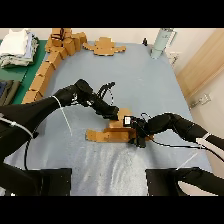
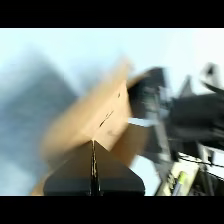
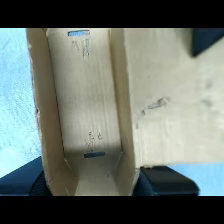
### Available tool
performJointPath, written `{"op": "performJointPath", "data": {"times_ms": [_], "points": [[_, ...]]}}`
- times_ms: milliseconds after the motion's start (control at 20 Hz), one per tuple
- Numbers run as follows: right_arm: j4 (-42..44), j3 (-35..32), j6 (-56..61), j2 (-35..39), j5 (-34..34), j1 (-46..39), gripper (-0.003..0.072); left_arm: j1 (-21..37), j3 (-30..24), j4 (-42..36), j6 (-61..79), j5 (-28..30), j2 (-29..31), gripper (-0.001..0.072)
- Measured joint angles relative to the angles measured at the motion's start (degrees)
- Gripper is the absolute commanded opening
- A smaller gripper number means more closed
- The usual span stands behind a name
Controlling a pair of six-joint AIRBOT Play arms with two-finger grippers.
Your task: Fold the box.
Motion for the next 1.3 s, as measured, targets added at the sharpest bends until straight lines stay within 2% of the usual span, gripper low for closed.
{"op": "performJointPath", "data": {"times_ms": [200, 450, 600, 750, 900, 1100, 1300], "points": [[0.0, 0.0, 0.0, 0.0, 0.0, 0.0, 0.0591, 0.2, 0.8, 5.8, -4.9, -0.4, -2.8, 0.0010], [0.0, 0.0, 0.0, 0.0, 0.0, 0.0, 0.0590, 0.4, 1.3, 7.5, -5.8, -1.2, -4.4, 0.0008], [0.0, 0.0, 0.0, 0.0, 0.0, 0.0, 0.0591, 2.0, 1.9, 7.7, -2.8, -2.8, -2.9, 0.0008], [0.0, 0.0, 0.0, 0.0, 0.0, 0.0, 0.0590, 5.8, 0.8, 7.6, 1.8, -4.6, 2.8, 0.0008], [0.0, 0.0, 0.0, 0.0, 0.0, 0.0, 0.0590, 9.8, -3.8, 7.3, 8.5, -3.9, 11.6, 0.0008], [0.0, 0.0, 0.0, 0.0, 0.0, 0.0, 0.0590, 10.9, -15.3, 6.0, 22.9, -1.1, 25.3, 0.0008], [0.0, 0.0, 0.0, 0.0, 0.0, 0.0, 0.0590, 6.8, -26.9, 5.1, 35.9, 6.4, 36.2, 0.0016]]}}
